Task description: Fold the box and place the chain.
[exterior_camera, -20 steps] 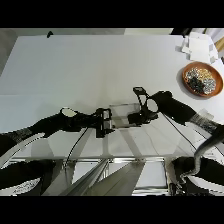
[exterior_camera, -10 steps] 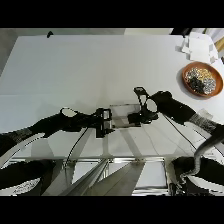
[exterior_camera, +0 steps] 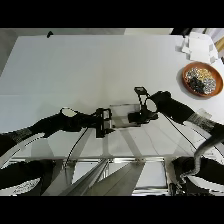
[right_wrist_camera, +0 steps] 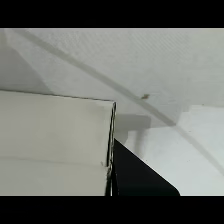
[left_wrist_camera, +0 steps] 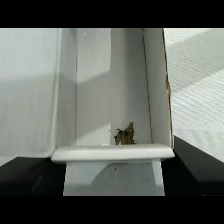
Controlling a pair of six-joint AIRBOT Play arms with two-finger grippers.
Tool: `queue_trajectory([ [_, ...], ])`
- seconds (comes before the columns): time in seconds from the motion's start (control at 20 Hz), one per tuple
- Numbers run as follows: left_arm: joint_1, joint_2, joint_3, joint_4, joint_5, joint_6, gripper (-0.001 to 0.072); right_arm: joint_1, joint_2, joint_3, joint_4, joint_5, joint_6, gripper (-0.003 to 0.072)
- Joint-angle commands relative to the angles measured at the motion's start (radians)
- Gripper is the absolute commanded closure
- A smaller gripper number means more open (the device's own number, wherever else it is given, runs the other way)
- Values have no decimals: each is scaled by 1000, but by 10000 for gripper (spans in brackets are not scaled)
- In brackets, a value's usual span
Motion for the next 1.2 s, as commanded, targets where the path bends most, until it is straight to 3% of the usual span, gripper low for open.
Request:
queue_trajectory([
  [0.0, 0, 0, 0, 2, 3, 1, 640, 1, -2, 0, 3, -4, -2, 672],
  [0.15, 0, 0, 0, 2, 3, 1, 640, 1, -2, 0, 4, -4, -5, 673],
  [0.2, 0, 0, 0, 2, 3, 1, 640, 2, -2, 0, 4, -5, -11, 624],
  [0.25, 0, 0, 0, 2, 3, 1, 640, 1, -2, 0, 4, -5, -16, 496],
  [0.3, 0, 0, 0, 2, 3, 1, 640, 1, 1, 0, 4, -4, -44, 420],
  [0.35, 0, 0, 0, 2, 3, 1, 640, 1, 8, 0, 3, 0, -86, 401],
  [0.95, 0, 0, 0, 2, 3, 1, 640, 0, 332, 0, -29, 152, -315, 391],
  [1.15, 0, 0, 0, 3, 3, 1, 640, 0, 382, 0, -30, 192, -326, 392],
])
